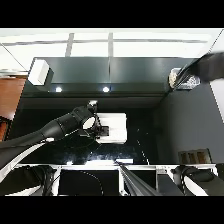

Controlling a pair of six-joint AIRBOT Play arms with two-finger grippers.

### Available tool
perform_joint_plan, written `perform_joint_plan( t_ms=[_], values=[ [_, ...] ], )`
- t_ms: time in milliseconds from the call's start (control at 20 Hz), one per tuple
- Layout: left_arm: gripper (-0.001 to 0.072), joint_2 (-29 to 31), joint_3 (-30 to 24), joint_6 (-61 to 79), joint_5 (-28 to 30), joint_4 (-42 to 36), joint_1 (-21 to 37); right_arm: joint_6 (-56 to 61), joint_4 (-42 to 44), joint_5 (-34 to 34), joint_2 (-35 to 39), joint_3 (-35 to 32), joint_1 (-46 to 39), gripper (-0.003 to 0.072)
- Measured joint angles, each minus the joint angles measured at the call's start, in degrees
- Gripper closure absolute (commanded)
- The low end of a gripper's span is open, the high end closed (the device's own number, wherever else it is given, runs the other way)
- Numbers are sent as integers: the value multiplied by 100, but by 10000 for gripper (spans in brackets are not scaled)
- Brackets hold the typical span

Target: Fold the box and place the chain.

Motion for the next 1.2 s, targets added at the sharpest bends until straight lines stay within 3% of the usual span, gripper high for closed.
perform_joint_plan(
  t_ms=[200,450,900,950,1000,1050,1200],
  values=[
    [680,0,0,0,2,2,0,-50,726,-149,107,-1207,841,643],
    [680,0,0,0,-2,2,0,-101,1456,-1080,92,-2516,1714,643],
    [680,0,2,4,79,39,2,-157,1801,-1980,-566,-3115,2426,641],
    [681,0,2,4,107,22,0,-162,1818,-2035,-629,-3126,2439,621],
    [682,0,4,4,116,-9,2,-160,1821,-2096,-691,-3136,2452,381],
    [682,0,9,7,168,-24,0,-162,1816,-2131,-732,-3143,2459,289],
    [682,-2,17,11,205,-24,2,-157,1735,-2144,-785,-3152,2347,289]
  ],
)
